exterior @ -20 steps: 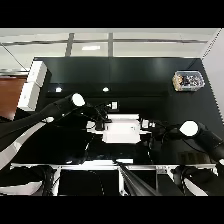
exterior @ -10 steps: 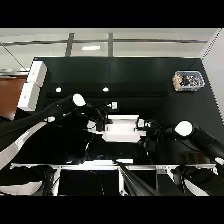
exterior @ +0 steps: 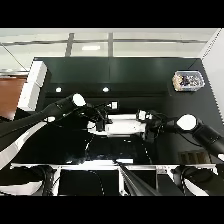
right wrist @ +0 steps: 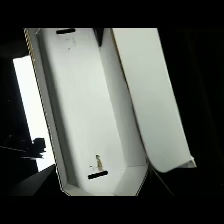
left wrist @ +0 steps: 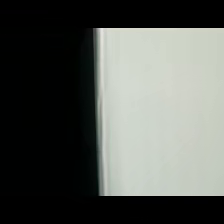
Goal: Fold the box and place the chain.
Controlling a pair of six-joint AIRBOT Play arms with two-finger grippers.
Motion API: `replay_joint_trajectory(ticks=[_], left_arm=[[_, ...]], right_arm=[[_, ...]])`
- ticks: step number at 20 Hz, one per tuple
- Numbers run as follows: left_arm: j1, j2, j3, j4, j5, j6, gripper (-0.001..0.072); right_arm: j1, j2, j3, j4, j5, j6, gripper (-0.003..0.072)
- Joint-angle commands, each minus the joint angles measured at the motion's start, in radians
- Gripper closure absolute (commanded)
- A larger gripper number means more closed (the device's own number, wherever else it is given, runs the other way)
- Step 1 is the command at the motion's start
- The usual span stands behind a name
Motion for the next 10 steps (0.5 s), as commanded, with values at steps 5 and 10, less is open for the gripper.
replay_joint_trajectory(ticks=[5,10], left_arm=[[0.0,0.0,-0.001,0.001,-0.003,0.001,0.0684],[0.0,0.0,0.0,0.001,-0.002,0.001,0.0683]], right_arm=[[-0.058,-0.044,0.025,0.046,-0.002,-0.108,-0.0014],[-0.057,-0.14,0.021,0.115,0.08,-0.301,-0.0014]])
